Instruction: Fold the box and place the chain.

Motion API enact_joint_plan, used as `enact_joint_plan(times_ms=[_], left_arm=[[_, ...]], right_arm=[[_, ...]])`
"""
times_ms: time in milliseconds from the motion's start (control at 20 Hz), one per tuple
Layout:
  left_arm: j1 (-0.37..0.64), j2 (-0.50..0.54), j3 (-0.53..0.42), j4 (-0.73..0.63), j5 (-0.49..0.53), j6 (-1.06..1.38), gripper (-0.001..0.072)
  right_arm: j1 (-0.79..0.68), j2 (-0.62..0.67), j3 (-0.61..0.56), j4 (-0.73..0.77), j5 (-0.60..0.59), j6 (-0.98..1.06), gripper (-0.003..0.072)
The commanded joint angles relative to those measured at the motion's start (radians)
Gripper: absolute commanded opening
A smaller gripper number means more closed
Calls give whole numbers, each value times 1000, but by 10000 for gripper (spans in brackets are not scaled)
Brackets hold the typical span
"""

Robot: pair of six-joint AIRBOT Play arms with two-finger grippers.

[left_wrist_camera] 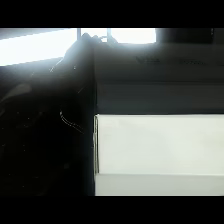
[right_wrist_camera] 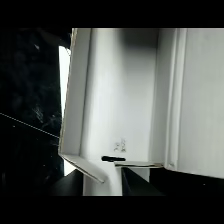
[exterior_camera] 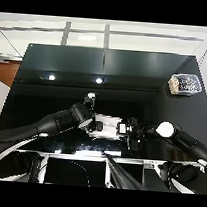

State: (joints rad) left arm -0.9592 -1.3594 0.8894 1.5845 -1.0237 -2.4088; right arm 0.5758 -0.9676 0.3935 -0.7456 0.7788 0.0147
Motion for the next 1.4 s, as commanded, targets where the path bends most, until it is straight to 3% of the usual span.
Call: enact_joint_plan(times_ms=[0, 200, 1100, 1150, 1200, 1250, 1300, 1350], left_arm=[[0, 0, 0, -3, 2, 0, 27], [0, 0, 0, -5, 11, 0, 27], [0, -6, 0, -23, 20, 0, 27], [0, -7, 0, -23, 20, 0, 27], [0, -7, 0, -23, 20, 0, 27], [0, -7, 0, -23, 20, 0, 27], [0, -7, 0, -23, 20, 0, 27], [0, -7, 0, -23, 19, 0, 27]], right_arm=[[28, -2, 1, 16, -17, 77, 242], [45, -5, 1, 30, -103, 129, 242], [74, -24, 0, 117, -140, 132, 245], [74, -24, -1, 117, -140, 132, 299], [74, -24, -1, 117, -140, 133, 420], [74, -24, -1, 117, -144, 132, 426], [74, -24, -1, 117, -151, 133, 302], [74, -24, -1, 117, -153, 133, 263]])
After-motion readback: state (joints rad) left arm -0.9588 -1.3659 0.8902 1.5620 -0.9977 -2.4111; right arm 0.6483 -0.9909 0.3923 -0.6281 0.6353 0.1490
